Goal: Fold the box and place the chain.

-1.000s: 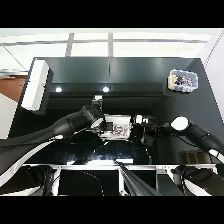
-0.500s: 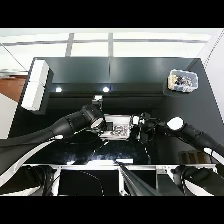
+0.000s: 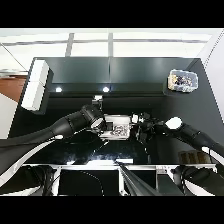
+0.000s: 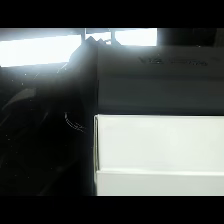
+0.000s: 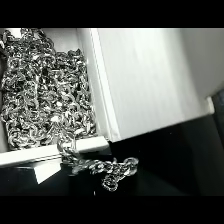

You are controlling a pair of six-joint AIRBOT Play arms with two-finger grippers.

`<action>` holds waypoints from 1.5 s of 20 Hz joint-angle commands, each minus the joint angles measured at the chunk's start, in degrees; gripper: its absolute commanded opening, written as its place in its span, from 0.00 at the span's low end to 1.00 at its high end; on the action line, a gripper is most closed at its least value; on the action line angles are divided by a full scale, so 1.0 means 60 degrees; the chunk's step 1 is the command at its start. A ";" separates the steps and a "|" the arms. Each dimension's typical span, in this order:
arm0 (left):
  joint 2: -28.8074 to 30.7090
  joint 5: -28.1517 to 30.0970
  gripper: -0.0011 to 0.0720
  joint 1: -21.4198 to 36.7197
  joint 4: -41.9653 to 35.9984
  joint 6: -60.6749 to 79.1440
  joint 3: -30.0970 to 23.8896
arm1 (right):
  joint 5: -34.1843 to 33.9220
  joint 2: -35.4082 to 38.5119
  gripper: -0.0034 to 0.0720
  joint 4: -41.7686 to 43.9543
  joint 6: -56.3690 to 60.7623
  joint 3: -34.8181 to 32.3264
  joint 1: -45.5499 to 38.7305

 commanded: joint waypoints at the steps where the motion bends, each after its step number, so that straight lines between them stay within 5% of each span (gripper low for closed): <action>1: -0.0004 0.0000 0.05 0.0007 0.0004 0.0000 0.0004 | -0.0018 -0.0011 0.44 0.0040 0.0069 -0.0004 0.0007; 4: -0.0004 0.0000 0.06 0.0007 0.0004 0.0000 0.0004 | -0.0018 -0.0011 0.43 0.0029 0.0069 -0.0004 0.0007; 6: -0.0004 -0.0018 0.06 0.0007 0.0000 0.0000 0.0004 | 0.0026 -0.0004 0.06 0.0029 0.0073 -0.0004 0.0007; 18: -0.0004 -0.0102 0.05 0.0007 0.0000 0.0000 0.0004 | 0.0251 0.1920 0.06 -0.1461 0.2776 0.0007 -0.0372; 21: -0.0004 -0.0091 0.05 0.0007 0.0000 0.0000 0.0004 | 0.1096 0.2645 0.06 -0.1967 0.4543 0.0342 -0.0681; 24: -0.0004 -0.0080 0.05 0.0007 -0.0004 0.0000 0.0004 | 0.3217 0.3581 0.08 -0.2612 0.7424 0.1268 -0.1191; 27: -0.0004 -0.0069 0.05 0.0007 0.0007 -0.0007 0.0004 | 0.4932 0.4251 0.08 -0.1891 0.8765 0.2244 -0.1362; 30: -0.0004 -0.0018 0.05 0.0007 0.0036 -0.0288 0.0004 | 0.4962 0.4186 0.08 0.0015 0.9209 0.2167 -0.0962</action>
